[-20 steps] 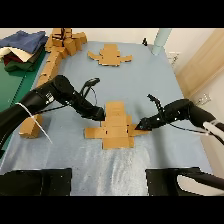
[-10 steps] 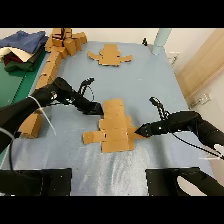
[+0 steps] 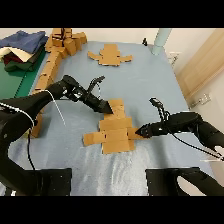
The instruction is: Fold the box.
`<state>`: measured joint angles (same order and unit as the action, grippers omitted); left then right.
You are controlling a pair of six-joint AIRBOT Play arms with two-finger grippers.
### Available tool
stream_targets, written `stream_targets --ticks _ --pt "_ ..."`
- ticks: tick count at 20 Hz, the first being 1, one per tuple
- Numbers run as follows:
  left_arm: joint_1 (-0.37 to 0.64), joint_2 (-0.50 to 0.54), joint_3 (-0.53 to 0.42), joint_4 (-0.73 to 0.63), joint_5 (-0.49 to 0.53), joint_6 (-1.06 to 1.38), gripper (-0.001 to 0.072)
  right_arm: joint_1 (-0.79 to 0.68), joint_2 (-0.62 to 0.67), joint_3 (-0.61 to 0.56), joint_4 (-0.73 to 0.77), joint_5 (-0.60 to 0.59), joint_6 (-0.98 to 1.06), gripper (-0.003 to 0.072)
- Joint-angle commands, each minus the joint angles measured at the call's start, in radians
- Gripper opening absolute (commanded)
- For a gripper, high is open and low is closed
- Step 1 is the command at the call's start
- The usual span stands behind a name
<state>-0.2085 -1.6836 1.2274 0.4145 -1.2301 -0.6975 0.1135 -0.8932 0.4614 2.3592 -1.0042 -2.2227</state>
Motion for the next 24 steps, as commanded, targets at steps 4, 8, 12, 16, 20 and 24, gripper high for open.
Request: stream_targets --ticks 4,8,12,16,20,24 --pt "-0.004 -0.014 0.017 0.037 -0.136 0.033 0.0470 0.001 -0.001 0.000 -0.021 0.006 0.002 0.0002" --pt "-0.010 -0.016 0.017 0.042 -0.129 0.061 0.0294 0.000 -0.024 0.000 -0.021 0.010 0.005 0.0002" --pt "-0.037 -0.036 0.017 0.042 -0.130 0.074 0.0282 0.001 -0.036 0.000 -0.021 0.011 0.005 0.0002" --pt "-0.052 -0.061 0.018 0.036 -0.129 0.106 0.0027 0.000 -0.035 0.000 -0.021 0.011 0.005 0.0002" --pt "-0.022 -0.061 0.032 0.008 -0.127 0.102 0.0016 0.001 -0.035 0.000 -0.022 0.011 0.005 0.0002" --pt "-0.017 -0.061 0.035 -0.007 -0.124 0.102 0.0330 0.000 -0.036 0.000 -0.022 0.012 0.005 0.0002"
